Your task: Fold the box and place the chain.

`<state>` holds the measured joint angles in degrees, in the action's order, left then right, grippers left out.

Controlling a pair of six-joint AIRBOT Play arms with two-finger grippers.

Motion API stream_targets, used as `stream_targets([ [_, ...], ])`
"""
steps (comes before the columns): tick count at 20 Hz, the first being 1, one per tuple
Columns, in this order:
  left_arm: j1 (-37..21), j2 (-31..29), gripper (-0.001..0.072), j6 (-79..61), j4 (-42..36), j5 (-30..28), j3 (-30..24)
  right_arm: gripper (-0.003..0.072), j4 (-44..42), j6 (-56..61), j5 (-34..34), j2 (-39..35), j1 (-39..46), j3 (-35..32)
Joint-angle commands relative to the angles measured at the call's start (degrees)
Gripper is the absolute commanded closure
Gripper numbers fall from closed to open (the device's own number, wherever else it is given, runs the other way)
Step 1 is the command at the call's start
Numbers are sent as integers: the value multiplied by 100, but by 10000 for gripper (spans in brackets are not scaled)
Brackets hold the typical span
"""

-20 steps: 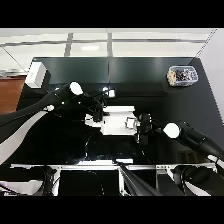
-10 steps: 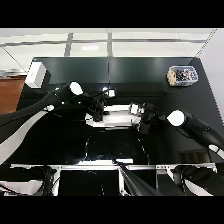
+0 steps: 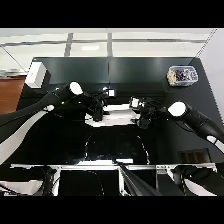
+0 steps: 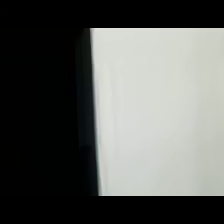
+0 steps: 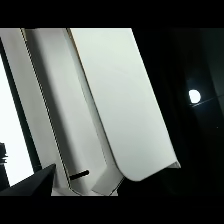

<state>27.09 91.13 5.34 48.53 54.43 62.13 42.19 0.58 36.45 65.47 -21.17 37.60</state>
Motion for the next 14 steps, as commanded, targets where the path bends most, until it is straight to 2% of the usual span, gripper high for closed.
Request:
stream_targets([
  [1, 4, 4, 684, 0, 0, 17, -4, 6, -39, -66, 234, 17, 13, 20],
  [3, 4, 4, 684, -2, 2, 17, -4, 6, -138, -122, 227, 37, 105, 20],
  [10, 4, 2, 684, -2, 2, 17, 7, 6, -1187, -1172, 870, 407, 398, 17],
  [14, 4, 2, 684, -2, 2, 17, 7, 6, -1158, -1438, 946, 839, 317, 17],
])
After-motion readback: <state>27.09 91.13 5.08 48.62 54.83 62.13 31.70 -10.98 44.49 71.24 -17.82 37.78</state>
